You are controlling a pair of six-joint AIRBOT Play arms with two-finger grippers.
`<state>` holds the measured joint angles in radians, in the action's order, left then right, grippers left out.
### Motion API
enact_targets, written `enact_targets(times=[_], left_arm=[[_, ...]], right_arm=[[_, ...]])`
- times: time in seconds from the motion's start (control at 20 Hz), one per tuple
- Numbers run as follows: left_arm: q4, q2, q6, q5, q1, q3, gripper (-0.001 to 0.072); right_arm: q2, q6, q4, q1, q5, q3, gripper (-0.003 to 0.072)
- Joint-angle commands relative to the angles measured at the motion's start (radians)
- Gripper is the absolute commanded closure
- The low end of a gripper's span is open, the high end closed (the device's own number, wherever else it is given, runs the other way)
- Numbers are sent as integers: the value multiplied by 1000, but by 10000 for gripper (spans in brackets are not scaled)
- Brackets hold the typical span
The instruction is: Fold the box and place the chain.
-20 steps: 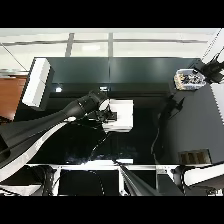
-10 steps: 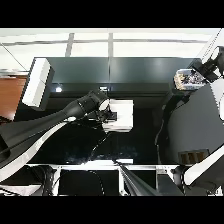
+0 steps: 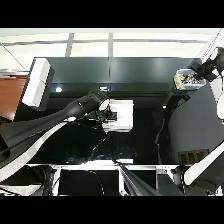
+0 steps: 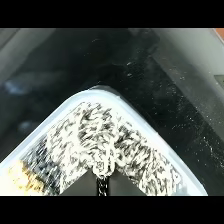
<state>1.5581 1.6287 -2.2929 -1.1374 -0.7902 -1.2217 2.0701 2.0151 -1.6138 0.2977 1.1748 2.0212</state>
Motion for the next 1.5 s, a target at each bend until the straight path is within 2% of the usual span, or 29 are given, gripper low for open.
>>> enact_targets(times=[0.0, 0.35, 0.55, 0.7, 0.85, 1.1, 1.45], left_arm=[[0, 1, 0, 1, 1, 0, 682], [0, 1, 0, 2, 1, 0, 682], [0, 1, 0, 3, 1, 0, 682], [0, 1, 0, 3, 1, 0, 682], [0, 1, 0, 3, 1, 0, 682], [0, 1, 0, 2, 1, 0, 682], [0, 1, 0, 2, 1, 0, 682]], right_arm=[[-55, -137, 16, 3, 62, 39, 668], [-356, -435, 144, -2, 106, 37, 671], [-520, -509, 379, -2, 110, -31, 672], [-638, -595, 620, -2, 137, -86, 672], [-731, -616, 771, -23, 147, -90, 672], [-835, -625, 848, -105, 183, -90, 672], [-854, -624, 867, -273, 327, -92, 672]])
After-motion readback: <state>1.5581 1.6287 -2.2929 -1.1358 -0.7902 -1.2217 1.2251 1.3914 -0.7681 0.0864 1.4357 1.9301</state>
